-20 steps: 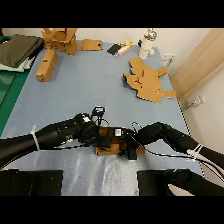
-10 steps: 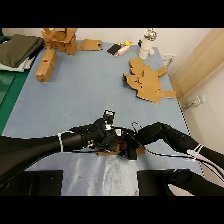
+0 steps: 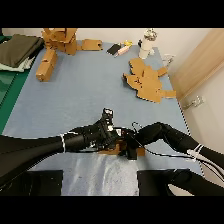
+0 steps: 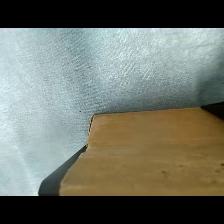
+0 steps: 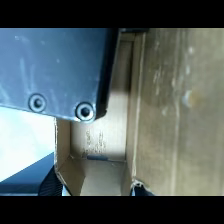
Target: Fold the box.
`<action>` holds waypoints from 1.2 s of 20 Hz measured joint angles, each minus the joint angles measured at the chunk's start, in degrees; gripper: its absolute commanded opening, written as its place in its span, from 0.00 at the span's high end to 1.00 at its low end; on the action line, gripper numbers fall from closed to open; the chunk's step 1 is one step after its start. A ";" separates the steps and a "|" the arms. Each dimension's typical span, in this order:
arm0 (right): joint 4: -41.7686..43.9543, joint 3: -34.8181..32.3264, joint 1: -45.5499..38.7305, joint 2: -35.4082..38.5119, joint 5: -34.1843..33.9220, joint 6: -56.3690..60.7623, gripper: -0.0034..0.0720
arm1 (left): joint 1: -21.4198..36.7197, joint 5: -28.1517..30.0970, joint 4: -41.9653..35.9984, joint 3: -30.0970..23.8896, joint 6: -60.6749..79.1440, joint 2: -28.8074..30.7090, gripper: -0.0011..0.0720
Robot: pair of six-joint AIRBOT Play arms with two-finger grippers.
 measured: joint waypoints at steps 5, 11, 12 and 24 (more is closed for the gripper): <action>0.09 0.00 0.00 0.00 -0.04 0.07 0.27 | 0.04 -0.31 -3.06 0.04 0.92 0.48 0.24; 0.09 -0.02 0.00 0.00 0.00 0.07 0.27 | 0.55 -3.96 -1.05 0.13 1.09 5.75 0.25; 0.09 0.00 0.00 0.00 0.00 0.07 0.27 | 1.01 -4.74 -0.52 0.13 1.11 6.82 0.25; 0.04 0.00 0.00 0.00 0.04 0.07 0.27 | 7.91 -10.67 -3.43 -7.23 27.96 19.21 0.97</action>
